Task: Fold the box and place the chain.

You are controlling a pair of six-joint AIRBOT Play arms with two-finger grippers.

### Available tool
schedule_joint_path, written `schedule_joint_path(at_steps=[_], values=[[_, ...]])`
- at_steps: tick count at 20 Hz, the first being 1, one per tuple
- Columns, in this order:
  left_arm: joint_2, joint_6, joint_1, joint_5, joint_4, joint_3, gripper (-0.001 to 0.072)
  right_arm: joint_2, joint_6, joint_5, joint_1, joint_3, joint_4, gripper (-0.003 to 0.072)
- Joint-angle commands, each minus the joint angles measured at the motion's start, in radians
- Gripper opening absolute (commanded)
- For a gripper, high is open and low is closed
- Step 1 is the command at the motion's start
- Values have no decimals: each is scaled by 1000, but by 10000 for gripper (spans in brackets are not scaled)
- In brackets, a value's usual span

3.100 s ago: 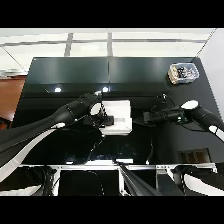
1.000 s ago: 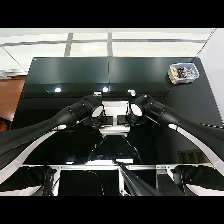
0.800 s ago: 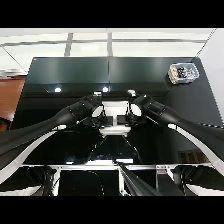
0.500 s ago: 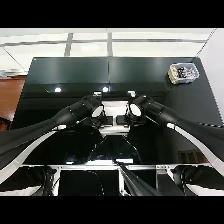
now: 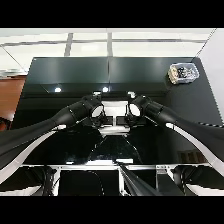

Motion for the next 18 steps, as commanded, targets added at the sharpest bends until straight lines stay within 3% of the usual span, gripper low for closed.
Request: schedule_joint_path(at_steps=[1,4,5,6,7,12,14,16,18], values=[[0,1,1,2,0,0,26,-5,-4,-4,1,0,4,15],[0,1,1,2,0,0,26,-5,-4,-3,1,0,4,18],[0,1,1,2,0,0,26,-3,-4,-3,1,0,4,100],[0,1,1,2,0,0,26,2,-4,0,0,1,4,289],[0,1,1,3,1,0,26,13,-8,14,-2,10,6,323],[0,1,1,5,21,0,27,206,-173,150,-36,67,-89,329],[0,1,3,5,23,0,27,336,-182,178,-73,67,-280,329],[0,1,3,9,24,0,27,408,-180,171,-127,66,-602,328],[0,1,3,13,24,0,27,403,-183,75,-238,60,-770,330]])
